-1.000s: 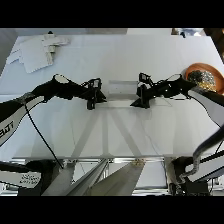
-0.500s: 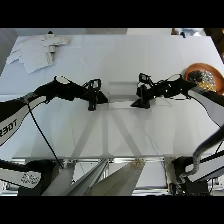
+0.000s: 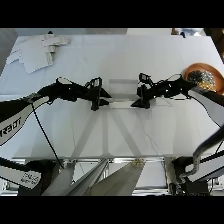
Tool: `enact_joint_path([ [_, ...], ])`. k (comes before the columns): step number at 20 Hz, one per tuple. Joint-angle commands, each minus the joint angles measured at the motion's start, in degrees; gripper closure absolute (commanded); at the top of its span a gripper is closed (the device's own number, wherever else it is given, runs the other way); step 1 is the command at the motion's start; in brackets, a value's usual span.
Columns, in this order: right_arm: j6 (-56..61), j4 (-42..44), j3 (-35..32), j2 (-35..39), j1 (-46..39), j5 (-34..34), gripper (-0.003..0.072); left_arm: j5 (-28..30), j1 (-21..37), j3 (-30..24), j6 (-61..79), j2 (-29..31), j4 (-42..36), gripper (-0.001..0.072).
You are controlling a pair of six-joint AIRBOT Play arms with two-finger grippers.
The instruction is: Fold the box and place the chain.
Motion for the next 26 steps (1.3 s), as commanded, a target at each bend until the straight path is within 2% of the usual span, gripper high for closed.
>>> enact_joint_path([
  [1,0.0,0.04,0.02,-0.02,0.07,-0.02,0.0249,0.85,-0.04,-0.02,0.11,-0.07,-0.83,0.0249],
  [2,-0.02,0.04,0.02,-0.02,0.07,-0.02,0.0249,1.42,-0.04,-0.02,-0.07,-0.07,-0.81,0.0183],
  [5,0.0,0.04,0.02,-0.02,0.07,-0.02,0.0249,1.62,-0.04,-0.02,-0.17,-0.07,-0.81,0.019],
  [6,0.0,0.04,0.02,-0.02,0.07,-0.02,0.0249,1.53,-0.04,-0.02,-0.17,-0.07,-0.81,0.0238],
  [7,-0.02,0.04,0.02,-0.02,0.07,-0.02,0.0249,1.55,-0.04,-0.02,-0.15,-0.02,-0.81,0.0344],
  [8,-0.02,0.04,0.02,-0.02,0.07,-0.02,0.0249,1.57,-0.04,-0.02,-0.15,0.0,-0.81,0.0481],
  [9,0.0,0.04,0.02,-0.02,0.07,-0.02,0.0249,1.7,-0.02,-0.02,-0.11,0.0,-0.74,0.0579],
  [13,0.0,0.04,0.02,-0.02,0.07,-0.02,0.0249,3.78,-0.02,-0.02,-0.15,0.46,-0.74,0.0574],
  [17,0.0,0.04,0.02,-0.02,0.07,-0.02,0.0249,6.97,0.15,-0.02,-1.14,4.04,1.4,0.0574],
  [20,0.0,0.04,0.02,-0.02,0.07,-0.02,0.0249,7.67,0.98,-0.02,-8.66,7.45,9.03,0.0574],
  [26,0.0,0.04,0.02,-0.02,0.07,-0.02,0.0249,3.43,6.14,-0.07,-27.82,17.94,22.12,0.0575],
])
